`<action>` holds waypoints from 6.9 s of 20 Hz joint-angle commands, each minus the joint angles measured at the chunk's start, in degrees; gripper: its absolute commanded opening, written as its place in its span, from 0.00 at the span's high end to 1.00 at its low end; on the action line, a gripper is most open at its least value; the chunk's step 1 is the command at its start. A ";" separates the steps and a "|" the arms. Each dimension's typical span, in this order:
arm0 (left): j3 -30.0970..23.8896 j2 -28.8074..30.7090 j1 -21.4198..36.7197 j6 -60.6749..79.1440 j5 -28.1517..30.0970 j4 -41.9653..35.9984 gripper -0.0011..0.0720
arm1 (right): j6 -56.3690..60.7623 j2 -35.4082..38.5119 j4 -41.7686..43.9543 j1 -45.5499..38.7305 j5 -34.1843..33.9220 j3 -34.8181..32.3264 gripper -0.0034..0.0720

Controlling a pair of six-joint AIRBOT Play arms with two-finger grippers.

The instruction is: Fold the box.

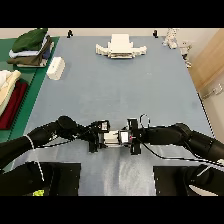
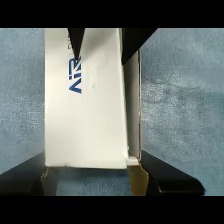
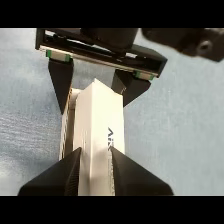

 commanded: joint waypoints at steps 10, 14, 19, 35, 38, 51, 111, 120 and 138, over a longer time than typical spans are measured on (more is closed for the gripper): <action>0.04 0.00 0.00 -0.13 -0.02 -0.11 0.30 | 0.20 -0.33 2.45 1.14 -1.66 -0.02 0.37; 0.04 0.00 0.00 -0.13 -0.04 -0.11 0.30 | 0.92 1.25 2.49 1.14 -1.73 -0.02 0.37; 0.04 0.00 0.00 -0.15 -0.02 -0.11 0.30 | 22.25 7.76 2.80 0.59 -0.50 -0.28 0.64; 0.04 0.00 0.00 -0.15 -0.02 -0.11 0.30 | 36.22 5.57 9.42 8.39 21.51 -13.27 0.95; 0.04 0.00 0.00 -0.13 -0.02 -0.11 0.30 | 36.50 4.37 9.46 8.72 21.35 -13.86 0.95; 0.04 0.00 0.00 -0.15 -0.04 -0.11 0.30 | 37.09 5.18 9.20 9.60 23.41 -14.82 0.95; 10.60 5.25 55.80 -44.41 3.96 19.41 0.30 | 80.35 -24.61 -40.04 -23.63 -35.15 41.38 0.93; 28.72 -15.32 55.87 -44.65 8.55 20.37 0.30 | 80.35 -24.61 -40.04 -23.63 -35.15 41.38 0.93; 56.94 -39.78 54.47 -46.71 5.84 20.04 0.30 | 80.35 -24.61 -40.06 -23.63 -35.15 41.38 0.93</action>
